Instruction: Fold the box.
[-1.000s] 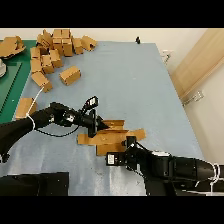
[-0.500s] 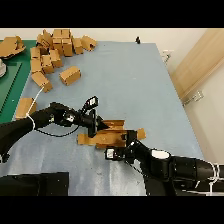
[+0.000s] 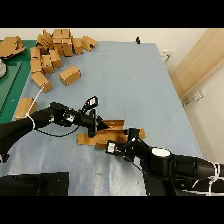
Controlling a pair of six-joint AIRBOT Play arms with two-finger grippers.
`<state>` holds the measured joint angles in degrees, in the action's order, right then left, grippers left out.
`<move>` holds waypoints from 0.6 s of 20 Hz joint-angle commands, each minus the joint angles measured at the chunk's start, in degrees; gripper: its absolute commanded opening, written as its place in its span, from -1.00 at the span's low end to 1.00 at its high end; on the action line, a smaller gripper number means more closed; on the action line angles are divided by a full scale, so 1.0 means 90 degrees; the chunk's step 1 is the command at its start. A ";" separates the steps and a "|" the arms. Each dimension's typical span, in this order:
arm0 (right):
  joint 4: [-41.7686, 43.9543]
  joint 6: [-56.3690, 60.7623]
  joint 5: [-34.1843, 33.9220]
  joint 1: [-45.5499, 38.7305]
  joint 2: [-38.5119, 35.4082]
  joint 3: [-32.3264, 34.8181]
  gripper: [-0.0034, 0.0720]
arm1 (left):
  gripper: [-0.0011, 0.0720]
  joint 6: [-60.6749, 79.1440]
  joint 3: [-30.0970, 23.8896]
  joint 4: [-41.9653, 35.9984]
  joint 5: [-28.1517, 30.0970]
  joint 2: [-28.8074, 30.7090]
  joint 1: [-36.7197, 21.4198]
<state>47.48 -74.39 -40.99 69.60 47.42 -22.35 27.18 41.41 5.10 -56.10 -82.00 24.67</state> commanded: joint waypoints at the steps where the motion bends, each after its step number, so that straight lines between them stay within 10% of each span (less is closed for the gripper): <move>1: 0.0282 0.0041 0.0046 -0.0284 -0.0109 -0.0073 1.00 | -0.94 0.0002 0.0007 0.0000 0.0000 0.0002 0.0000; 7: 0.0682 -0.0389 0.0539 -0.0636 -0.0595 0.0051 1.00 | -0.94 0.0002 0.0007 0.0000 0.0000 0.0002 0.0000; 12: 0.3334 -0.3351 0.1741 -0.2195 -0.0634 0.0228 1.00 | -0.94 0.0002 0.0007 0.0000 0.0002 0.0002 -0.0005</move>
<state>63.46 -88.64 -30.79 56.29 42.13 -20.78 27.18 41.41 5.10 -56.10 -82.00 24.67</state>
